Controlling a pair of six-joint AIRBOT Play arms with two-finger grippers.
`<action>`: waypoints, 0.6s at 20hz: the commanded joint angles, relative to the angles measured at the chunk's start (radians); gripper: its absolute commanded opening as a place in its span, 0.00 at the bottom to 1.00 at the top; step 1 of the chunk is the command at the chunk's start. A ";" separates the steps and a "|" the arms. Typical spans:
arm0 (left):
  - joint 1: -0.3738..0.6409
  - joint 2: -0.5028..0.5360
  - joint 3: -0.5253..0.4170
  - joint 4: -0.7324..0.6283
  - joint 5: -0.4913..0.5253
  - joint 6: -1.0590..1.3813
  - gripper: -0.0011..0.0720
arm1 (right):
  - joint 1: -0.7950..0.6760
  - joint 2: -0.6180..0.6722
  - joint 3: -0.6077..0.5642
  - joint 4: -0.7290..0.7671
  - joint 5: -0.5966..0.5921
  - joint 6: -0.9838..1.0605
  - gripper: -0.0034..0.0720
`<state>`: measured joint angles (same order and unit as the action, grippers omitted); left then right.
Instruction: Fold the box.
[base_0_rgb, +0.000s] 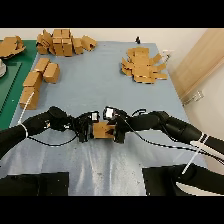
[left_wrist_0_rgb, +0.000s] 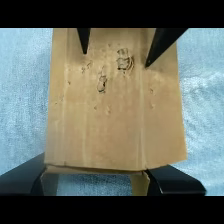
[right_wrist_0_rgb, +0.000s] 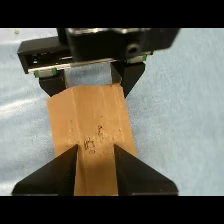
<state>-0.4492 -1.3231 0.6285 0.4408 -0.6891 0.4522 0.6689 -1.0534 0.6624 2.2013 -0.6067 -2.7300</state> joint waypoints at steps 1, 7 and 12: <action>0.000 0.001 0.001 0.000 0.000 0.000 0.82 | 0.001 -0.005 0.001 -0.035 -0.002 -0.092 0.54; 0.000 0.001 0.001 0.000 0.000 0.000 0.82 | 0.069 0.018 0.018 -0.141 -0.001 -0.097 0.55; 0.000 0.001 0.001 0.000 0.000 0.000 0.82 | 0.123 0.018 0.015 -0.281 0.064 -0.037 0.55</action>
<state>-0.4492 -1.3231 0.6285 0.4408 -0.6891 0.4519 0.7673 -1.0374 0.6769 1.9999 -0.5907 -2.7964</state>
